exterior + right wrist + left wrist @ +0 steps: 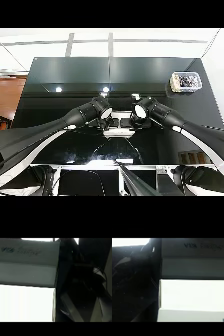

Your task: Fold the box and place the chain.

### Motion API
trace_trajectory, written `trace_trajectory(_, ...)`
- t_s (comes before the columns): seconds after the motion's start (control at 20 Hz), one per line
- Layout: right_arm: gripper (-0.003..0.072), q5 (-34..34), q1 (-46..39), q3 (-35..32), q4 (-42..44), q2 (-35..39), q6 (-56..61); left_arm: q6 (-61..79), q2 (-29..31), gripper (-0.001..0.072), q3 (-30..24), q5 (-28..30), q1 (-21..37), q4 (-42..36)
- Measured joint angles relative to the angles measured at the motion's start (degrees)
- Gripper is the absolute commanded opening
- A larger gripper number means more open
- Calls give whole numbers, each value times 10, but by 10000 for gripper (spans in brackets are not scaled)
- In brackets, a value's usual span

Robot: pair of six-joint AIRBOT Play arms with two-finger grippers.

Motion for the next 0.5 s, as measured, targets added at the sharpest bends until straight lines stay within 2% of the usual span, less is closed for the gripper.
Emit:
trace_trajectory(0.15,114,-4,0,0,0,-1,0,1,0,27,0,-2,0,0)
trace_trajectory(0.2,9,-2,0,0,0,-1,0,1,0,27,0,-3,0,0)
trace_trajectory(0.4,18,0,0,0,2,-1,-1,0,0,27,0,-5,0,-1)
trace_trajectory(0.5,359,1,-1,1,2,-1,-5,1,0,27,0,-4,0,0)
